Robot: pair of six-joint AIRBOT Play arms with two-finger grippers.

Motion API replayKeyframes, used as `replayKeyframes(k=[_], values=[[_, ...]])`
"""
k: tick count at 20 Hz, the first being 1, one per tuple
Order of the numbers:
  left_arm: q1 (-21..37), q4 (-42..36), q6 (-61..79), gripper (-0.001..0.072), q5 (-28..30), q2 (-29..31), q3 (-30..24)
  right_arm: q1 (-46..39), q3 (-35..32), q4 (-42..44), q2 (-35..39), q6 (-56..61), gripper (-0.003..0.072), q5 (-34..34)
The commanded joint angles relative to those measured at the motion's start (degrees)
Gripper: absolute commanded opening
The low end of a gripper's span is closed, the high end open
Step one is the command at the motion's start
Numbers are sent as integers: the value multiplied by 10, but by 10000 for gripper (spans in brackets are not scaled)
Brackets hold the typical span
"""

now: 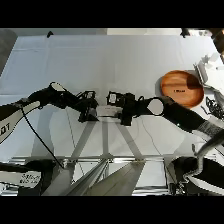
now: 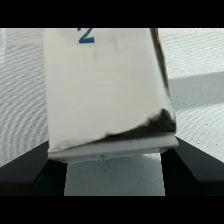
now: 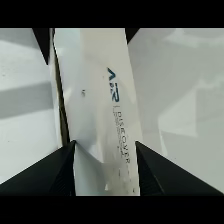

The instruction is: Fold the box and place the chain.

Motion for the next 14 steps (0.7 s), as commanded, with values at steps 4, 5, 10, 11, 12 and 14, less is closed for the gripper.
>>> replayKeyframes(k=[4, 5, 10, 11, 12, 14], values=[[0, -1, 0, 154, 1, 0, 0, 0, 0, 0, 23, 1, 408, -7], [0, -1, 0, 154, 1, 0, 0, 0, 0, -2, 23, 1, 395, -8], [0, 0, 0, 154, 2, 0, 0, 0, -3, -4, 13, -6, 262, -23], [0, -1, 0, 154, 1, 0, 0, 0, -4, -4, 12, -5, 262, -35], [0, -1, 0, 154, 2, 0, 0, 0, -4, -4, 11, -6, 260, -45], [0, 0, 0, 154, 1, 0, 0, 0, -4, -4, 5, -5, 260, -61]])
